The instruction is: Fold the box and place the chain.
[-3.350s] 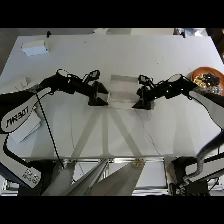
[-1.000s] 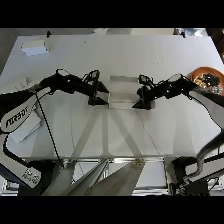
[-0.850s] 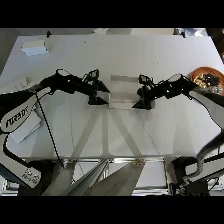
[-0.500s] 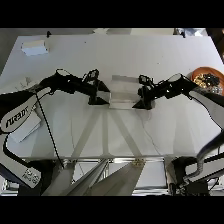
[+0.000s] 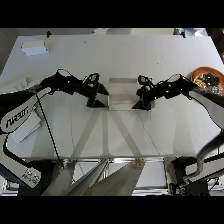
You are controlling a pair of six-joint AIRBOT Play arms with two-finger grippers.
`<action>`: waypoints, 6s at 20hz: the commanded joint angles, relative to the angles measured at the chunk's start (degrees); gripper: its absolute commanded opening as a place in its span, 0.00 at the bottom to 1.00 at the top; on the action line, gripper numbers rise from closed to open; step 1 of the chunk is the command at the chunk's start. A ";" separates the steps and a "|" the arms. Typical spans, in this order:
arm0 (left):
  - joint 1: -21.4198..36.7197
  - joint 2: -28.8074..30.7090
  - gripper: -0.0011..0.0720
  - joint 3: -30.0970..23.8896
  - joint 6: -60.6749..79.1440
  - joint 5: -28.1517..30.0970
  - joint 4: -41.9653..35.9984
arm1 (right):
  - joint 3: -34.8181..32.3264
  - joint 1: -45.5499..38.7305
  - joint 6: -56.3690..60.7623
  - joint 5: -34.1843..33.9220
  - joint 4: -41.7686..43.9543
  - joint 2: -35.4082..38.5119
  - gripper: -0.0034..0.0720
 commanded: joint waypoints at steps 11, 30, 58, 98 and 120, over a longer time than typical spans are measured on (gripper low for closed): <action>0.17 -0.22 0.98 -0.04 -10.60 -0.81 0.70 | 0.02 -0.04 0.07 -0.07 0.07 0.00 0.43; -1.77 1.25 0.98 -1.73 -11.67 4.81 1.70 | 0.02 -0.04 0.07 -0.04 0.07 0.00 0.43; -6.14 1.99 0.41 -2.84 -7.41 11.06 -0.15 | 0.02 -0.04 0.07 -0.07 0.07 0.00 0.43; -6.14 1.99 0.40 -2.84 -7.65 9.60 -0.15 | 0.04 -0.04 0.09 3.28 1.68 0.00 0.43; -6.14 1.99 0.40 -2.82 -7.63 10.45 -0.13 | 0.04 -0.07 0.11 3.23 1.92 0.00 0.85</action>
